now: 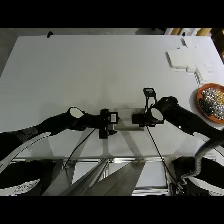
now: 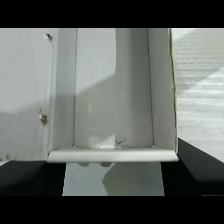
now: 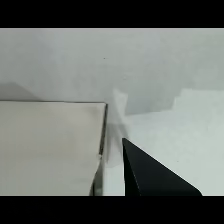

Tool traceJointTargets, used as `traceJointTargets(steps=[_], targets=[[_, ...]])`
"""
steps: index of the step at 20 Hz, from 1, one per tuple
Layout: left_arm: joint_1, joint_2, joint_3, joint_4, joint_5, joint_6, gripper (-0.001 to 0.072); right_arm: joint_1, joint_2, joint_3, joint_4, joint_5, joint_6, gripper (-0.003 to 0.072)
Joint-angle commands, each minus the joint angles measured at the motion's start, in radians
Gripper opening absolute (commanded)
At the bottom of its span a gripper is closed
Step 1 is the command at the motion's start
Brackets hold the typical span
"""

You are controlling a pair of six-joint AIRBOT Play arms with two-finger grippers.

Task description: Fold the box and place the chain.

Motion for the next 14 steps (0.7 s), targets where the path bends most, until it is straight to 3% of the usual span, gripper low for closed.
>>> traceJointTargets(steps=[1, 3, 6, 10, 11, 13, 14], targets=[[0.000, 0.000, 0.000, 0.001, 0.000, 0.000, 0.0205, 0.031, -0.044, 0.004, -0.019, 0.016, 0.009, 0.0220], [0.000, 0.000, 0.000, 0.001, 0.000, 0.000, 0.0205, 0.042, -0.053, 0.004, -0.019, 0.006, 0.010, 0.0180], [0.000, 0.000, 0.000, 0.001, 0.000, 0.000, 0.0205, 0.042, -0.053, 0.004, -0.019, 0.008, 0.010, 0.0032], [0.000, 0.000, 0.000, 0.001, 0.000, 0.000, 0.0205, 0.042, -0.042, 0.004, -0.019, 0.005, 0.001, 0.0021], [0.000, 0.000, 0.000, 0.001, 0.000, 0.000, 0.0205, 0.042, -0.029, 0.004, -0.020, -0.005, -0.012, 0.0079], [0.000, 0.000, 0.000, 0.001, 0.000, 0.000, 0.0205, 0.042, 0.018, 0.003, -0.027, -0.005, -0.118, 0.0313], [0.000, 0.000, 0.000, 0.001, 0.000, 0.000, 0.0205, 0.042, 0.051, 0.004, -0.031, 0.009, -0.182, 0.0372]])
